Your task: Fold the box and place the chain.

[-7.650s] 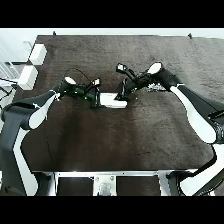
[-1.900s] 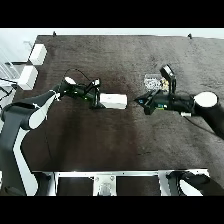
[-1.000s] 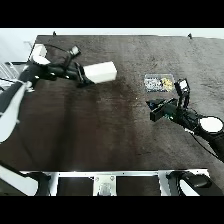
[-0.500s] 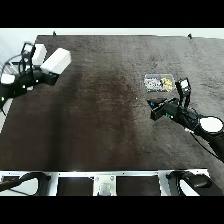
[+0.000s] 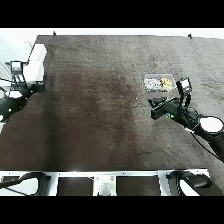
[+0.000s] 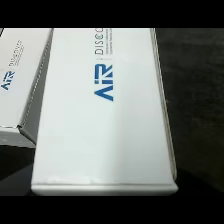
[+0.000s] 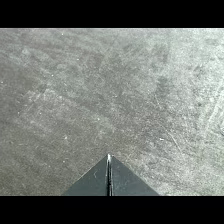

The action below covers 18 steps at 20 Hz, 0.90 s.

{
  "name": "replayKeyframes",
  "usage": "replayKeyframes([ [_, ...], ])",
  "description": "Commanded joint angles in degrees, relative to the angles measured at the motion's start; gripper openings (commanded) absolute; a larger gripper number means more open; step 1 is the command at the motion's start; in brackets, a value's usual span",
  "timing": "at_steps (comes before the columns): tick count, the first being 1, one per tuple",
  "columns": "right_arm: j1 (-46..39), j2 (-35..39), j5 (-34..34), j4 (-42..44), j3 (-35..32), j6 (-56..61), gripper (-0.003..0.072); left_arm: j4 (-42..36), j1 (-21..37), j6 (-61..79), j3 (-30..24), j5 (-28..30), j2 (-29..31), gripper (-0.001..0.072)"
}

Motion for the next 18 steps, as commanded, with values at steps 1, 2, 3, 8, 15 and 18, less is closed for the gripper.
replayKeyframes([
  [1, 0.0, 0.0, -0.1, 0.0, 0.0, 0.0, 0.0010, 0.4, 0.1, 0.4, 3.8, 1.0, -4.9, 0.0018],
  [2, 0.0, 0.0, -0.1, 0.0, 0.0, 0.0, 0.0010, 1.0, 0.1, 0.3, 5.4, -0.2, -6.3, 0.0018],
  [3, 0.0, 0.0, -0.1, 0.0, 0.0, 0.0, 0.0010, 1.2, 0.1, 0.4, 7.3, -2.2, -7.7, 0.0017],
  [8, 0.0, 0.0, -0.6, 0.0, 0.0, 0.0, 0.0010, 1.7, 0.3, 0.4, 13.1, -6.6, -13.6, 0.0017],
  [15, 0.0, 0.0, -2.0, 0.0, 0.0, 0.0, 0.0010, 1.6, 1.4, 0.3, 14.9, -5.7, -15.6, 0.0017],
  [18, 0.0, 0.0, -3.5, 0.0, 0.0, 0.1, 0.0010, 1.6, 1.4, 0.3, 14.9, -6.3, -15.6, 0.0158],
])
